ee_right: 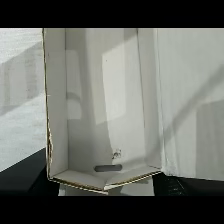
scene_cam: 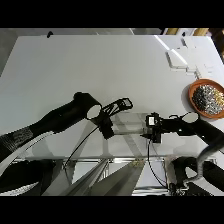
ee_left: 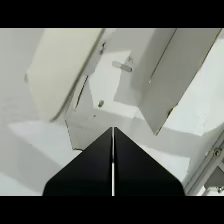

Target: Fold the box and place the chain.

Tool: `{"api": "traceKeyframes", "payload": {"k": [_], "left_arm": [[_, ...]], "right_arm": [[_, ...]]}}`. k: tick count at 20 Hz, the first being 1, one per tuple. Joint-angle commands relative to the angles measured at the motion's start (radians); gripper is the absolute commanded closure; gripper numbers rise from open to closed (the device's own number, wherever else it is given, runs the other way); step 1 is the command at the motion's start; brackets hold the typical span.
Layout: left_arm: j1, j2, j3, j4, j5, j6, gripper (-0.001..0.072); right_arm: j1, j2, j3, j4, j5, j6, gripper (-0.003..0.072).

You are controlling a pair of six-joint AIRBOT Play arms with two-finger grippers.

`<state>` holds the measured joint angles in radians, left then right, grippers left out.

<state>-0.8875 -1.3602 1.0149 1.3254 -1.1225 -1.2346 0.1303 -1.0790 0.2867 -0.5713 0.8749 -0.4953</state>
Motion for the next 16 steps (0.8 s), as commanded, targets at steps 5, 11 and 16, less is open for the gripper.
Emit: {"api": "traceKeyframes", "payload": {"k": [5, 11, 16], "left_arm": [[0.075, 0.077, -0.137, -0.076, 0.045, 0.288, 0.0552], [0.083, 0.098, -0.232, -0.188, 0.258, 0.624, 0.0366], [0.082, 0.098, -0.232, -0.218, 0.3, 0.741, 0.0176]], "right_arm": [[-0.001, 0.001, 0.0, 0.0, 0.0, 0.0, 0.0231], [0.0, 0.001, 0.0, 0.0, 0.0, 0.0, 0.0231], [0.0, 0.001, 0.0, 0.0, 0.0, 0.0, 0.0231]]}}
